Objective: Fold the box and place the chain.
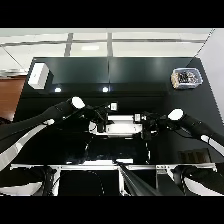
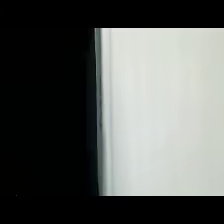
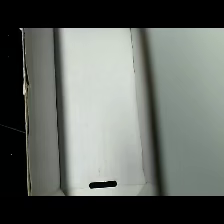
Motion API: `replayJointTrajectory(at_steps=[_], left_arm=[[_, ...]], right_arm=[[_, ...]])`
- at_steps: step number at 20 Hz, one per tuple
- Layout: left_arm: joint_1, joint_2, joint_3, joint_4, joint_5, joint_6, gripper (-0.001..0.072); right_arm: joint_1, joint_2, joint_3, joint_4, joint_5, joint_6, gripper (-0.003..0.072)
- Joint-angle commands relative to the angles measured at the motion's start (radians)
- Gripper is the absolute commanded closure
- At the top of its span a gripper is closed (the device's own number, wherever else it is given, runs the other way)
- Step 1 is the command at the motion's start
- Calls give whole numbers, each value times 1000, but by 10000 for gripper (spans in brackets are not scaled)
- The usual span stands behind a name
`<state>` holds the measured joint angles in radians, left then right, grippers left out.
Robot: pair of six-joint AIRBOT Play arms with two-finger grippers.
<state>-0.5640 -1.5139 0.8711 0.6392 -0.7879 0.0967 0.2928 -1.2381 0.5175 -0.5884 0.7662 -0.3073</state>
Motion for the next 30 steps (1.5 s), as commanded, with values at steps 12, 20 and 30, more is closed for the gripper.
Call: replayJointTrajectory(at_steps=[12,20,30], left_arm=[[0,30,0,59,-5,-77,374],[1,330,2,577,-71,-732,73],[-11,347,-95,173,-259,-1118,683]], right_arm=[[5,-1,-1,-12,-4,5,281],[4,-1,-1,-15,-14,20,281],[4,-1,-1,-19,-11,20,588]])
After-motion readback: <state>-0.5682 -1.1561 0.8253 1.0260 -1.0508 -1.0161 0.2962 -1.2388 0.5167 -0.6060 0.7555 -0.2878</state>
